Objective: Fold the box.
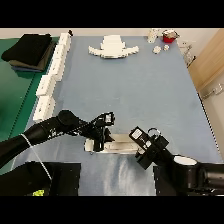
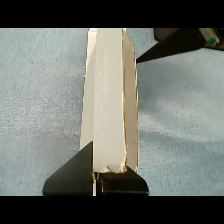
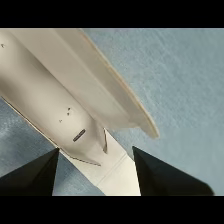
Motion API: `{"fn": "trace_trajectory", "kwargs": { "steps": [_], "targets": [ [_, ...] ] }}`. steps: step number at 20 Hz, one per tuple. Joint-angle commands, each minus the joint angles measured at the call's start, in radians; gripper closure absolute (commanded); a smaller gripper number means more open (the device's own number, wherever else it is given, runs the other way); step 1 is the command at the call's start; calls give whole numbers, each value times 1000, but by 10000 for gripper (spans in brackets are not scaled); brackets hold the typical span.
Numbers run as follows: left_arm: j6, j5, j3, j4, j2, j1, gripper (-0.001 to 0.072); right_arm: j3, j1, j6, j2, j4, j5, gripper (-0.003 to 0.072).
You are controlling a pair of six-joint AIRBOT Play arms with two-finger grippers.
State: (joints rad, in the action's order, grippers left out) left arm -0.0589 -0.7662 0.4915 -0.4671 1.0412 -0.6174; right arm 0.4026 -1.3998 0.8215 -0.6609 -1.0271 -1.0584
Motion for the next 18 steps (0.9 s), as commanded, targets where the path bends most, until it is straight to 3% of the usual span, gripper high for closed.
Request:
{"fn": "trace_trajectory", "kwargs": {
  "steps": [1, 7, 11, 14, 18],
  "targets": [
    [0, -1, 1, 0, 0, 1, 696, -53, 150, 353, 139, -115, 143, -34],
    [0, -1, 1, 0, 0, 1, 696, -54, 468, 1130, 164, -629, 198, -34],
    [0, -1, 1, 0, 0, 1, 696, -54, 660, 1512, 130, -885, 236, -34],
    [0, -1, 1, 0, 0, 1, 696, -54, 766, 1727, 62, -1028, 234, -34],
    [0, -1, 1, 0, 0, 1, 696, -52, 828, 1761, 7, -1050, 156, -34]
  ]
}}
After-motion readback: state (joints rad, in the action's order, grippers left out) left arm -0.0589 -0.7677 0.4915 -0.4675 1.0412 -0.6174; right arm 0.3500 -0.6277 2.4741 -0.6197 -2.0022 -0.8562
